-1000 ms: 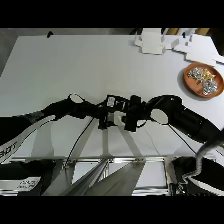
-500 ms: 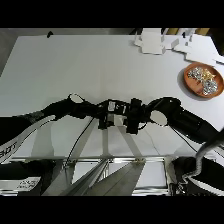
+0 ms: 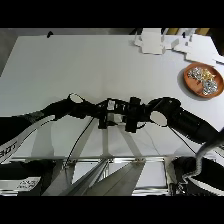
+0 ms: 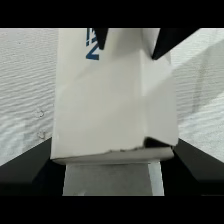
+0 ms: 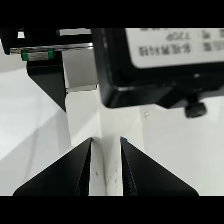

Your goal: Fold the box and place the chain.

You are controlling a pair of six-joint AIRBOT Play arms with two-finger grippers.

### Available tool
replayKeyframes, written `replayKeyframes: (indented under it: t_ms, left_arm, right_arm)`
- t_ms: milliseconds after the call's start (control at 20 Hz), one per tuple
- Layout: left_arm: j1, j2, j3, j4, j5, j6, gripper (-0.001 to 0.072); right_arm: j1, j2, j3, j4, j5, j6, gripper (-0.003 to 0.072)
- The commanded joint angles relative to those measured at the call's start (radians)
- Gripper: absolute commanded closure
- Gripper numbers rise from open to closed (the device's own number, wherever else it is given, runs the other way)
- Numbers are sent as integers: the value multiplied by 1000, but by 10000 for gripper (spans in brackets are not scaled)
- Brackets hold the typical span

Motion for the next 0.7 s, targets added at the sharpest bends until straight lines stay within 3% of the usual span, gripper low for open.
replayKeyframes:
  t_ms: [0,350,650]
  left_arm:
    - [0,0,0,2,-3,3,556]
    - [0,0,0,2,-3,3,556]
    - [0,0,0,2,-3,3,556]
  right_arm:
    - [1,-1,-6,-4,-13,0,515]
    - [1,-1,-49,-3,-98,31,515]
    - [1,-1,-49,-10,-80,29,512]
